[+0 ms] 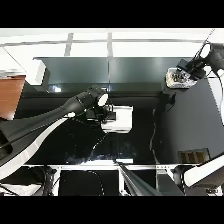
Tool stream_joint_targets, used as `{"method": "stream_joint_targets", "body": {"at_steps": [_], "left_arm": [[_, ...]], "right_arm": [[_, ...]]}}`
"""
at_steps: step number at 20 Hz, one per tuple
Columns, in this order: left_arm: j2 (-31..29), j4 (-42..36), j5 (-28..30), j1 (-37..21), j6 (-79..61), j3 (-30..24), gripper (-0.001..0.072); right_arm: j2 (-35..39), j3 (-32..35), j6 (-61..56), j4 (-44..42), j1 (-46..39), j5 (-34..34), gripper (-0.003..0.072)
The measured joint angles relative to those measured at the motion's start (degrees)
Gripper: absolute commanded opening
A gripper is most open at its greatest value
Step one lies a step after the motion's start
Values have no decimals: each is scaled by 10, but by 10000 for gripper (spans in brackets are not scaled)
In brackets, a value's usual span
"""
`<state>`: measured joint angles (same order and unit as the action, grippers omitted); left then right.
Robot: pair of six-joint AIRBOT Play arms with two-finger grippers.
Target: Fold the box and place the chain.
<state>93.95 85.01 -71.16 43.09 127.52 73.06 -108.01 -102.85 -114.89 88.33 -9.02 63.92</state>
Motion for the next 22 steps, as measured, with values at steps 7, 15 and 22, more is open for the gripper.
{"method": "stream_joint_targets", "body": {"at_steps": [7, 15, 22], "left_arm": [[0, -1, 0, 0, 0, 0, 27], [0, -2, 0, 0, 0, 0, 27], [0, -2, 0, 0, 0, 0, 27]], "right_arm": [[-90, -84, -2, -31, -12, 22, 403], [-74, -134, 54, -39, -22, 73, 19], [119, -147, 171, -41, -11, 106, 18]]}}
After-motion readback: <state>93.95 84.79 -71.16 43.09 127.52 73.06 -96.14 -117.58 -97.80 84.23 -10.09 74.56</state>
